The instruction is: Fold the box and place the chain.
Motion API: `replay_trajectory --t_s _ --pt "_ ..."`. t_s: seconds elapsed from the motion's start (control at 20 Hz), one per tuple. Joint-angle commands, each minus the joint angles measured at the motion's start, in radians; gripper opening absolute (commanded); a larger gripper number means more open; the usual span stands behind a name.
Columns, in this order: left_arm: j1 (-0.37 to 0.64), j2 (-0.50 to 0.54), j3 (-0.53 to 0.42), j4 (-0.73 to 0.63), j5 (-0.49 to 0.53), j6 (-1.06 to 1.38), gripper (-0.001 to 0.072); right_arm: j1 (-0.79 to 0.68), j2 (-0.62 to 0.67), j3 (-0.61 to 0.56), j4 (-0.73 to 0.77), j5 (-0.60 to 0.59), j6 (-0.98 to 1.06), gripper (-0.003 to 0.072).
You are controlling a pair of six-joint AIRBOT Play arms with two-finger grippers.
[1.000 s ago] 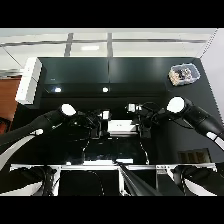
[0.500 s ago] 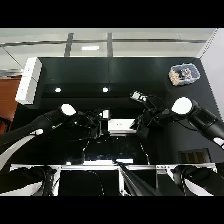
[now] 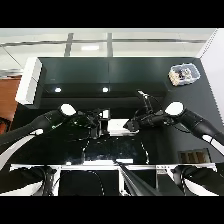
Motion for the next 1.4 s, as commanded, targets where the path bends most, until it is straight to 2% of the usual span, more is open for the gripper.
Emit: replay_trajectory --t_s 0.0,0.4,0.5,0.6,0.7,0.75,0.8,0.85,1.0,1.1,1.2,1.35 --pt "0.000 0.000 0.000 0.000 0.001 0.000 0.0400 0.000 -0.031 -0.003 -0.044 -0.018 0.032 0.0020" --pt "0.000 0.000 0.001 -0.007 0.001 0.001 0.0400 -0.002 -0.031 -0.003 -0.071 -0.019 0.051 0.0021" --pt "0.002 0.000 0.001 -0.135 -0.011 0.000 0.0400 -0.035 -0.021 0.003 -0.039 0.049 0.035 0.0020" --pt "0.002 0.001 0.003 -0.193 -0.011 0.001 0.0400 -0.114 0.024 0.021 -0.025 0.188 -0.002 0.0020" --pt "0.002 0.003 0.013 -0.126 -0.013 -0.007 0.0403 -0.238 0.111 0.027 -0.047 0.286 -0.011 0.0020" --pt "0.002 0.007 0.020 -0.062 -0.021 -0.045 0.0470 -0.309 0.158 0.027 -0.071 0.314 -0.010 0.0020" --pt "0.002 0.012 0.030 0.009 -0.031 -0.095 0.0669 -0.379 0.204 0.027 -0.098 0.337 -0.005 0.0020" --pt "0.002 0.018 0.040 0.077 -0.041 -0.170 0.0705 -0.454 0.250 0.027 -0.124 0.356 0.002 0.0020" --pt "0.002 0.064 0.099 0.311 -0.129 -0.393 0.0704 -0.643 0.335 0.027 -0.191 0.410 0.002 0.0020" --pt "0.000 0.097 0.144 0.321 -0.145 -0.481 0.0705 -0.732 0.349 0.026 -0.247 0.413 0.004 0.0020" --pt "-0.034 0.087 0.215 0.314 -0.140 -0.559 0.0704 -0.785 0.349 0.026 -0.284 0.380 0.017 0.0020" --pt "-0.128 -0.016 0.346 0.314 -0.139 -0.684 0.0704 -0.801 0.349 0.026 -0.279 0.332 0.024 0.0020"
